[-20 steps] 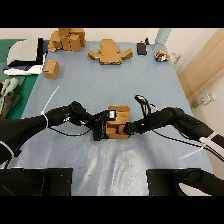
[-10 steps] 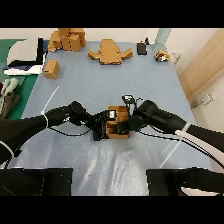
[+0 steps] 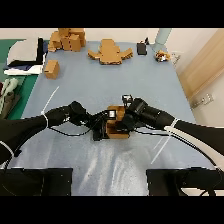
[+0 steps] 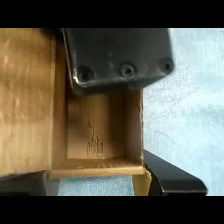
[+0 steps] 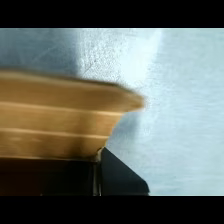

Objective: Fold the box.

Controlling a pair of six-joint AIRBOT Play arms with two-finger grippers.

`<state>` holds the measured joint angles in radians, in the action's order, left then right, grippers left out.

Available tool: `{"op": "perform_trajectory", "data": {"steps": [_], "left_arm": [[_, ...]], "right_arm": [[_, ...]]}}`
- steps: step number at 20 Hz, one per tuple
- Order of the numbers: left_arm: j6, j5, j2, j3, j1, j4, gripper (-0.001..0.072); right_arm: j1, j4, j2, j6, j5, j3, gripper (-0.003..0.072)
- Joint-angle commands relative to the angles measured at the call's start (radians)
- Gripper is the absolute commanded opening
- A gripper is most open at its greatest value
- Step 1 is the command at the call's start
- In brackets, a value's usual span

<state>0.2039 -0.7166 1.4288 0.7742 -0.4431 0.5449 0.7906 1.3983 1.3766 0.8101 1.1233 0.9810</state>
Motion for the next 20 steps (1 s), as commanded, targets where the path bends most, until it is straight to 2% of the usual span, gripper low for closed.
{"op": "perform_trajectory", "data": {"steps": [1, 3, 4, 5, 6, 12, 13, 14, 15, 16, 18, 19, 20], "left_arm": [[0.006, 0.001, 0.001, 0.000, 0.000, 0.001, 0.0514], [0.006, 0.001, 0.001, 0.000, 0.000, 0.001, 0.0514], [0.006, 0.001, 0.001, 0.000, 0.000, 0.001, 0.0513], [0.006, 0.001, 0.001, 0.000, 0.000, 0.001, 0.0514], [0.006, 0.000, 0.001, 0.000, 0.000, 0.001, 0.0514], [0.006, 0.001, 0.001, 0.000, 0.001, 0.001, 0.0514], [0.006, 0.001, 0.001, 0.000, 0.000, 0.001, 0.0514], [0.006, 0.000, 0.001, 0.000, 0.001, 0.001, 0.0514], [0.006, 0.001, 0.001, 0.000, 0.000, 0.001, 0.0514], [0.006, 0.000, 0.001, 0.000, 0.000, 0.001, 0.0514], [0.006, 0.001, 0.001, 0.000, 0.000, 0.001, 0.0514], [0.006, 0.000, 0.001, 0.000, 0.000, 0.001, 0.0514], [0.006, 0.001, 0.001, 0.000, 0.000, 0.001, 0.0514]], "right_arm": [[0.003, 0.006, 0.006, -0.001, 0.016, 0.003, 0.0006], [0.003, 0.010, 0.006, 0.005, 0.014, 0.003, 0.0008], [0.003, 0.011, 0.006, 0.010, 0.012, 0.003, 0.0108], [0.003, 0.011, 0.006, 0.010, 0.011, 0.003, 0.0307], [0.003, 0.011, 0.006, 0.012, 0.011, 0.003, 0.0385], [0.003, 0.016, 0.006, 0.013, 0.011, 0.003, 0.0381], [0.003, 0.019, 0.006, 0.013, 0.011, 0.003, 0.0325], [0.003, 0.022, 0.006, 0.014, 0.012, 0.003, 0.0199], [0.003, 0.023, 0.006, 0.019, 0.011, 0.003, 0.0023], [0.003, 0.023, 0.006, 0.028, 0.011, 0.003, 0.0005], [0.003, 0.022, 0.006, 0.029, 0.010, 0.003, 0.0006], [0.003, 0.021, 0.006, 0.029, 0.010, 0.003, 0.0119], [0.003, 0.022, 0.006, 0.038, 0.010, 0.003, 0.0329]]}}
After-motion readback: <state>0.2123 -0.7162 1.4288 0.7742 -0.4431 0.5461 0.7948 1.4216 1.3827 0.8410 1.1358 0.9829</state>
